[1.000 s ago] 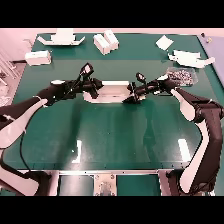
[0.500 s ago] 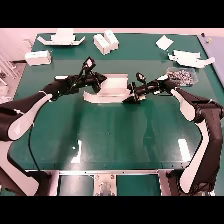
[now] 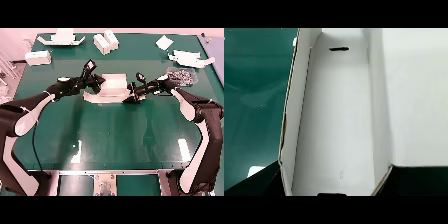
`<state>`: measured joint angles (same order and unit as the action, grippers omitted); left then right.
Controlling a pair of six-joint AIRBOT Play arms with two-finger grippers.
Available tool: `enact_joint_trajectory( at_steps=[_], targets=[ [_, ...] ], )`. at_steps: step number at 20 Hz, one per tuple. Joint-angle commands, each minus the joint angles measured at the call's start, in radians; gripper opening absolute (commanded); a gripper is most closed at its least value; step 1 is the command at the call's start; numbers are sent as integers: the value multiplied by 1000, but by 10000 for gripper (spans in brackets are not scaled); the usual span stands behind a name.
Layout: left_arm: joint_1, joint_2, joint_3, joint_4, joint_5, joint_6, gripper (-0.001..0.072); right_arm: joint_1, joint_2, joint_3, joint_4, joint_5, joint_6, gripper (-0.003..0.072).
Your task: Fold the box and place the chain.
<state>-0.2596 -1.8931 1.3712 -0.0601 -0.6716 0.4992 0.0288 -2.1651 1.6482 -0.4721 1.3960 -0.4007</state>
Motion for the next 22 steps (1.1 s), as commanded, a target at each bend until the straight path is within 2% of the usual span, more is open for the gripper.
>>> enact_joint_trajectory(
  at_steps=[1, 5, 13, 19, 20, 21, 22],
  targets=[
    [0, -23, 1, 14, 0, -20, 24, 0, 0, 1, 0, 0, 0, 474],
    [0, -37, 1, 72, -2, -48, 24, 1, 0, 1, 0, 0, 0, 475],
    [-2, -38, 2, 87, -21, -53, 24, 0, 0, 1, 0, 0, 0, 475],
    [0, 32, 3, 84, -27, -48, 28, 1, 0, 1, 0, 0, 0, 474],
    [0, 48, 3, 87, -42, -36, 196, 1, 0, 1, 0, 1, 0, 474],
    [0, 68, 3, 90, -54, -27, 316, 1, 0, 1, 0, 1, 0, 474],
    [0, 84, 3, 105, -59, -28, 316, 0, 0, 1, 0, 0, 0, 474]
  ],
)
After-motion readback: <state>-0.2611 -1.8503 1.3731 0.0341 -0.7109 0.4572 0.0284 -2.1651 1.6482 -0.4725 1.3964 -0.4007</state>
